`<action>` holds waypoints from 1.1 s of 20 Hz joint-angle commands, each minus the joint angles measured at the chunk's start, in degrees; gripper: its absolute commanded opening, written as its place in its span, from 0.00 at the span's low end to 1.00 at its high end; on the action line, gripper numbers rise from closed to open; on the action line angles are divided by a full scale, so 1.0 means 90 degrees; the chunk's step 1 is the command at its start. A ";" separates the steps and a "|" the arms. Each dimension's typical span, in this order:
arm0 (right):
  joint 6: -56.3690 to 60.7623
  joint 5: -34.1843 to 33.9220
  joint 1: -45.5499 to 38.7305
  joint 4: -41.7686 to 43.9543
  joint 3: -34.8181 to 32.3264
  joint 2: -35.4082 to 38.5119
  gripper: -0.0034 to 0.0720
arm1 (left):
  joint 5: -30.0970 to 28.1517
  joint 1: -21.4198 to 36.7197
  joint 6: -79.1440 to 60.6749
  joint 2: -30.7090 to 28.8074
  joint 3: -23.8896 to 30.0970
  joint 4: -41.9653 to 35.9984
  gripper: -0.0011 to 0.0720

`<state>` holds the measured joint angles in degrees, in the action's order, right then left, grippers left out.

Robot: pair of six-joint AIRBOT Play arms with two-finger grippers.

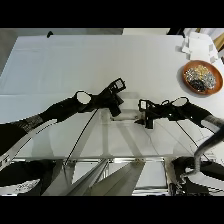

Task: Fold the box and place the chain.

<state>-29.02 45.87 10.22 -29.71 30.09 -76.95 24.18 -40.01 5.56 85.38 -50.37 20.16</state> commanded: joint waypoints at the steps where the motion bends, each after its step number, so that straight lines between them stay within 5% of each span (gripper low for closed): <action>1: 0.0002 0.0000 0.0002 0.0002 0.0002 0.0002 0.56 | 0.0078 0.0012 0.0000 -0.0015 0.0002 -0.0015 0.02; 4: 0.0002 0.0000 0.0002 0.0002 0.0002 0.0002 0.56 | 0.0311 0.0012 0.0010 -0.0391 0.0002 0.0284 0.02; 12: 0.0002 0.0000 0.0002 0.0000 0.0002 0.0002 0.56 | 0.2110 0.0457 0.2047 -0.1608 0.0272 0.3232 0.02; 22: 0.0002 0.0000 0.0002 0.0000 0.0002 0.0002 0.56 | 0.2244 0.0753 0.1358 -0.1316 0.1129 0.3320 0.03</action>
